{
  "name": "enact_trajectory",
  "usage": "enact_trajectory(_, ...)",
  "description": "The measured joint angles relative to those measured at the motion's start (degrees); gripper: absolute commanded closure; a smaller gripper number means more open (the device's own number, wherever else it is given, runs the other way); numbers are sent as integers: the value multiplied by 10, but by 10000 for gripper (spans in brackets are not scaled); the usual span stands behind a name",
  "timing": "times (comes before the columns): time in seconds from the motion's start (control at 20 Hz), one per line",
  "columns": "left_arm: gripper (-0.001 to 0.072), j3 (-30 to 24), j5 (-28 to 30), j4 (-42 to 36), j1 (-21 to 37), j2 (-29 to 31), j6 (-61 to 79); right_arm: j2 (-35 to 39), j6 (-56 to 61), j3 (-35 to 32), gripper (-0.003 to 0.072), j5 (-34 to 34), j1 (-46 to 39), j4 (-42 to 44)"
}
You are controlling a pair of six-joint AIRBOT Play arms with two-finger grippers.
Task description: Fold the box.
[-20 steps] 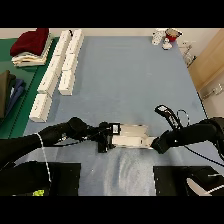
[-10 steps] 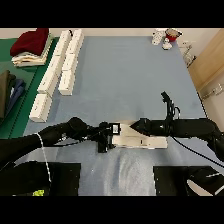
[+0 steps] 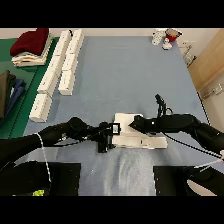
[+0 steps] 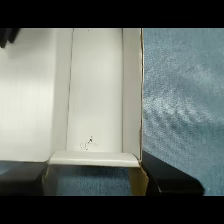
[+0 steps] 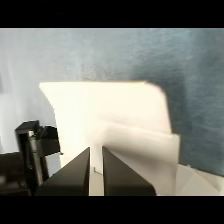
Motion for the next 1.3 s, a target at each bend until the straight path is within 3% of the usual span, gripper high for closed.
enact_trajectory(0.3,356,0,0,0,0,0,0,-50,-34,1,559,7,0,-42)
enact_trajectory(0.7,357,0,-3,1,-1,0,1,-59,-97,15,560,-7,0,-73)
enact_trajectory(1.05,356,0,1,0,0,0,0,11,-131,63,560,-24,0,-152)
enact_trajectory(1.3,356,0,0,0,0,0,0,89,-202,70,559,-145,1,-217)
